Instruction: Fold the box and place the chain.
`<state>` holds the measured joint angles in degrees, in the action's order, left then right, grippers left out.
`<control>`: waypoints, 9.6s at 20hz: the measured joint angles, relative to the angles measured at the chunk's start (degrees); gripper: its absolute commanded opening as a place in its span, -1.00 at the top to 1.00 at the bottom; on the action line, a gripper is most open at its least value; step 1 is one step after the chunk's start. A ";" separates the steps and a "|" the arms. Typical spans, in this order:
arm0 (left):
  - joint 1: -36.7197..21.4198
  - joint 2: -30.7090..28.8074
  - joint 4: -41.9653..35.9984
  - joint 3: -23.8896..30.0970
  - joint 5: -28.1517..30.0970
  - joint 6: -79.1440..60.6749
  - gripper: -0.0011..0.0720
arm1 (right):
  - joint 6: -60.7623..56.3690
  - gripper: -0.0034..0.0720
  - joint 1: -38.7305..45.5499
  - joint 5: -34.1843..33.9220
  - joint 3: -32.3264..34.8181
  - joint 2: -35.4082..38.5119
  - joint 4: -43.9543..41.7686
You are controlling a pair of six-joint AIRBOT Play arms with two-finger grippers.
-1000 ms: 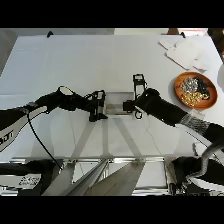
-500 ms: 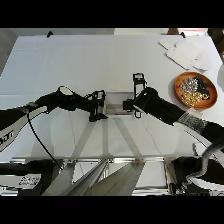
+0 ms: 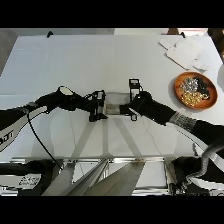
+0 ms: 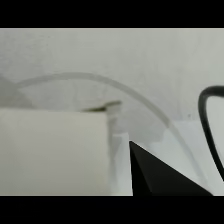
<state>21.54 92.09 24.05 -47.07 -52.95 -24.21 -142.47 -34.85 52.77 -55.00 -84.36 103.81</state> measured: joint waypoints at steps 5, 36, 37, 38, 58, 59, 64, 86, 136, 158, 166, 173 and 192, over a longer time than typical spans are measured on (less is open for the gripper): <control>-0.04 -0.02 0.00 -0.02 0.15 0.15 0.17 | -0.04 0.89 -0.07 -3.04 -0.15 -0.46 -1.31; 0.02 -0.02 -0.02 0.00 0.00 0.07 0.17 | 36.09 -0.38 47.32 11.02 -0.24 22.25 3.26; 0.02 0.00 -0.02 0.00 0.00 0.07 0.17 | 39.08 -0.38 51.01 9.88 -0.24 21.77 0.72; 0.02 -0.02 -0.04 0.00 0.00 0.07 0.17 | 42.10 -0.45 53.99 8.72 -0.24 21.20 -1.84; 0.02 -0.02 -0.04 0.00 0.02 0.09 0.17 | 57.33 0.89 65.18 -4.44 -0.28 -0.70 -12.83; 0.02 0.00 -0.04 0.00 0.02 0.09 0.17 | 57.46 0.89 65.16 -4.24 -0.28 -0.81 -12.83; 0.02 0.00 -0.04 0.00 0.02 0.09 0.17 | 57.53 0.89 65.16 -0.59 -0.17 0.00 -13.35; 0.02 -0.02 -0.02 0.00 0.00 0.09 0.17 | 69.33 0.90 48.37 15.10 -0.20 28.26 -20.09; 0.02 0.00 -0.02 0.00 0.00 0.07 0.17 | 61.35 0.89 3.39 -12.20 -0.20 5.18 -35.43; 0.02 0.00 -0.07 -0.02 0.04 0.24 0.17 | 61.02 0.89 1.46 -21.31 -0.20 2.16 -37.20; 0.00 0.00 -0.07 -0.02 0.11 0.02 0.17 | 59.87 0.00 1.46 -22.77 -0.20 0.72 -36.26; 0.02 0.00 0.00 0.00 -0.09 0.02 0.17 | 59.78 0.01 2.05 -19.17 -0.20 4.63 -34.80; 0.02 0.00 -0.02 0.00 0.00 0.07 0.17 | 83.34 0.00 20.48 5.53 -0.15 22.03 -17.99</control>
<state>21.56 92.09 24.03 -47.07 -52.95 -24.14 -59.13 -14.37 58.30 -55.16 -62.33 85.82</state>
